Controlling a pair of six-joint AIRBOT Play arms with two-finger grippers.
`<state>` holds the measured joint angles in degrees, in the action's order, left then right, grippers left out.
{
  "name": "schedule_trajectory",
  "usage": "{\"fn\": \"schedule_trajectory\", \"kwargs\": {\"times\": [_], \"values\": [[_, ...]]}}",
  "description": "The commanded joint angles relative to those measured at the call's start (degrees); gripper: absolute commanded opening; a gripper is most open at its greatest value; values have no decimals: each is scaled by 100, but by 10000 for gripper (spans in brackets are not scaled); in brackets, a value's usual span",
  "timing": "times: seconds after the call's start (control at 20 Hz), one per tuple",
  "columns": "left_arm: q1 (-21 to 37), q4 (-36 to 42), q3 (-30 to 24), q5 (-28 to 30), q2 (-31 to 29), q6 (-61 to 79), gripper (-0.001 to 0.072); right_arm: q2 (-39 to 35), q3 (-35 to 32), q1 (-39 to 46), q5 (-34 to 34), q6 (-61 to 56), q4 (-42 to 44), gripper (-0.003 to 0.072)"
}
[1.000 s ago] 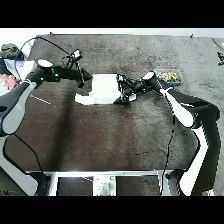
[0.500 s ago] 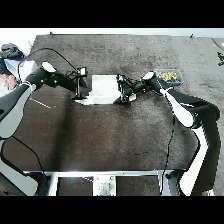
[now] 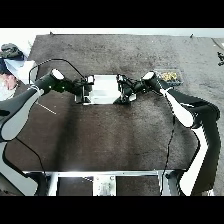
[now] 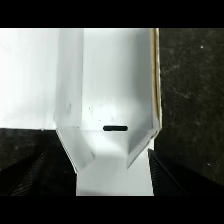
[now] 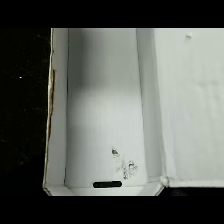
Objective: Fold the box and place the chain.
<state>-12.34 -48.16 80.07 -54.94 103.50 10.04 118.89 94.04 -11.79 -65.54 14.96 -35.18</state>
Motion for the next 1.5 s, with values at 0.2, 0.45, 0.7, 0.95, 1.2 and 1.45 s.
{"fn": "schedule_trajectory", "kwargs": {"times": [0.2, 0.45, 0.7, 0.95, 1.2, 1.45], "values": [[-59, 59, -15, -46, 4, -59, 405, 4, -2, -4, -2, -2, 0, 403], [-61, 223, -22, -122, 138, -59, 203, 4, -2, -4, -2, -2, 2, 403], [-59, 807, -24, -111, 258, 105, 203, 4, -2, -4, -2, -2, 2, 403], [-61, 1099, -24, -160, 260, 247, 204, 4, -2, -4, -2, -2, 2, 403], [-61, 1259, -24, -173, 282, 243, 512, 4, -2, -4, -2, -2, 2, 403], [-59, 1364, -24, -428, 282, 245, 510, 4, -2, -4, -2, -2, 2, 403]]}}
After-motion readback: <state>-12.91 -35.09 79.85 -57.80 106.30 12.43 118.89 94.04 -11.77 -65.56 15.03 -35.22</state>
